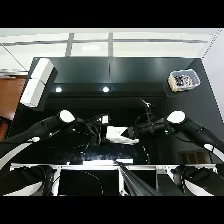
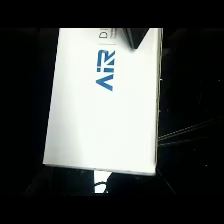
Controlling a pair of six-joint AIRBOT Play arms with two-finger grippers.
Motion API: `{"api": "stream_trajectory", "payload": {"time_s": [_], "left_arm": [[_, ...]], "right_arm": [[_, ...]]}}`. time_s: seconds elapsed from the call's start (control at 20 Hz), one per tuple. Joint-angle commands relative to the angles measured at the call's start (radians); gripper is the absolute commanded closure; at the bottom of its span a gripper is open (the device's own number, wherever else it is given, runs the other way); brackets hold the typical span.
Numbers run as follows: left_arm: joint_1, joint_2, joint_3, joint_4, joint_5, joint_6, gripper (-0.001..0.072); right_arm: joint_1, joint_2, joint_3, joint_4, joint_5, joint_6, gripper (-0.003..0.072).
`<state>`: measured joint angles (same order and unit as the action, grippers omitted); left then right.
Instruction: Fold the box and place the chain.
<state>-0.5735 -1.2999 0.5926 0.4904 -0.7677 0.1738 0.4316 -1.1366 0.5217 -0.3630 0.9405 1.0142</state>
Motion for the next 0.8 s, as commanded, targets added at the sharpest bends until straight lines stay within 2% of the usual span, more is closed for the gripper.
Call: {"api": "stream_trajectory", "payload": {"time_s": [0.0, 0.55, 0.75], "left_arm": [[0.000, 0.000, 0.001, -0.001, 0.000, -0.001, 0.0248], [0.000, 0.000, 0.001, -0.001, 0.000, -0.001, 0.0248], [0.000, 0.000, 0.001, 0.000, 0.001, 0.000, 0.0246]], "right_arm": [[0.000, -0.032, 0.000, -0.016, -0.005, -0.002, 0.0652], [-0.001, -0.041, 0.000, -0.052, -0.031, -0.040, 0.0652], [-0.010, -0.011, 0.041, -0.054, 0.056, -0.061, 0.0652]]}}
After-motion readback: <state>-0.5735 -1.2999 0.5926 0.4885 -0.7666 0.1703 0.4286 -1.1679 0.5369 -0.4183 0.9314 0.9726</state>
